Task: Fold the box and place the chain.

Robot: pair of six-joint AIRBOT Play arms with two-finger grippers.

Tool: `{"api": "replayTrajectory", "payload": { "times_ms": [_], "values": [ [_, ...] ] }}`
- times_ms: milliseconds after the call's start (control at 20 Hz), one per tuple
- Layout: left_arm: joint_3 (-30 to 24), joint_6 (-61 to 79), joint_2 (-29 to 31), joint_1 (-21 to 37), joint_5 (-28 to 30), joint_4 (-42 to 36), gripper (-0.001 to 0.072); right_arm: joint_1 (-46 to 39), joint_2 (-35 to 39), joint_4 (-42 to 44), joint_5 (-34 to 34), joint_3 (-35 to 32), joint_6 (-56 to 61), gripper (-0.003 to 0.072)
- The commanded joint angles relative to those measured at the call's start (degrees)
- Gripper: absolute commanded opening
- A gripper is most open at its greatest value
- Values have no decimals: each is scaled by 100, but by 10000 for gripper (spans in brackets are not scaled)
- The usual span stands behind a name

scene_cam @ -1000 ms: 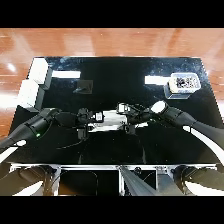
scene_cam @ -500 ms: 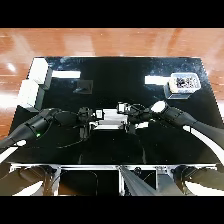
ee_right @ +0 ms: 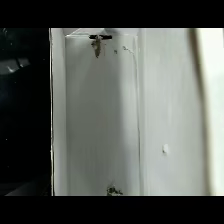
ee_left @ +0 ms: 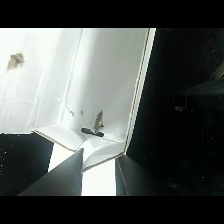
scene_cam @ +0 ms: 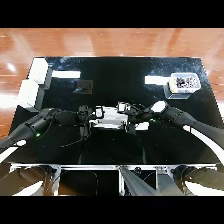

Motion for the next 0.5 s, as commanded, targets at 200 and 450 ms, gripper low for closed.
{"api": "replayTrajectory", "payload": {
  "times_ms": [200,450],
  "values": [
    [7,0,-2,4,-326,133,398,4,-4,4,4,4,0,558],
    [7,0,-39,4,-304,131,392,4,-4,2,7,4,0,558]
  ]
}}
